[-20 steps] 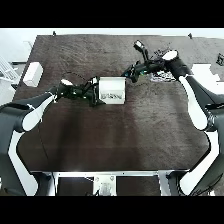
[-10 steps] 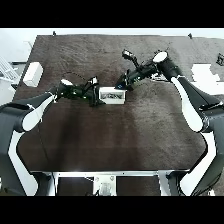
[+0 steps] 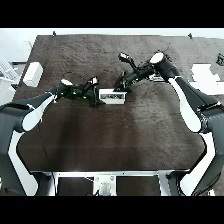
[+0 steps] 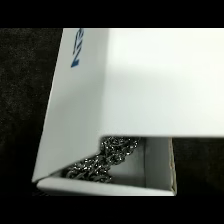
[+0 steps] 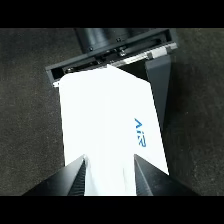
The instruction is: Fold the box and place the chain.
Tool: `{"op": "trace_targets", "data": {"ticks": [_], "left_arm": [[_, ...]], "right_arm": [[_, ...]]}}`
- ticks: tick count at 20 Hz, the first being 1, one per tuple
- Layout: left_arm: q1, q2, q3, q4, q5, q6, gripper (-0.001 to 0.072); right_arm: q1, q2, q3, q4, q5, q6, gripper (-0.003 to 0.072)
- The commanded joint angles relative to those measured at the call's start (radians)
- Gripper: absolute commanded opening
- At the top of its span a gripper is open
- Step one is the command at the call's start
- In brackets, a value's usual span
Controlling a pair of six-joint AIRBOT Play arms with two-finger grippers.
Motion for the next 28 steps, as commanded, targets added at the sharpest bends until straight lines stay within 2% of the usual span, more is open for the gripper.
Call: {"op": "trace_targets", "data": {"ticks": [1, 13, 14, 15, 16, 21, 26, 27, 28], "left_arm": [[0.0, 0.0, 0.0, 0.0, 0.0, 0.0, 0.0334], [0.0, 0.0, 0.0, 0.0, 0.006, 0.0, 0.0334], [0.0, 0.0, 0.0, 0.0, 0.007, 0.0, 0.0334], [0.0, 0.0, 0.0, 0.0, 0.007, 0.0, 0.0334], [0.0, 0.0, 0.0, 0.0, 0.007, 0.0, 0.0334], [0.0, 0.0, 0.0, 0.0, 0.007, 0.0, 0.0334], [0.0, 0.0, 0.0, 0.0, 0.008, 0.0, 0.0334], [0.0, 0.0, 0.0, 0.0, 0.008, 0.0, 0.0334], [0.0, 0.0, 0.0, 0.0, 0.009, 0.0, 0.0334]], "right_arm": [[0.004, -0.01, 0.0, -0.002, -0.006, -0.01, 0.0359], [-0.003, -0.027, -0.009, -0.001, -0.039, -0.009, 0.0358], [-0.003, -0.027, -0.009, 0.0, -0.036, -0.009, 0.0386], [-0.003, -0.027, -0.009, 0.001, -0.028, -0.009, 0.0455], [-0.003, -0.027, -0.009, 0.002, -0.023, -0.009, 0.0472], [-0.027, 0.002, -0.014, 0.006, 0.021, -0.008, 0.0469], [-0.044, 0.024, -0.05, 0.023, 0.016, -0.011, 0.0468], [-0.041, 0.024, -0.054, 0.026, 0.013, -0.027, 0.0463], [-0.035, 0.024, -0.061, 0.027, 0.003, -0.05, 0.0424]]}}
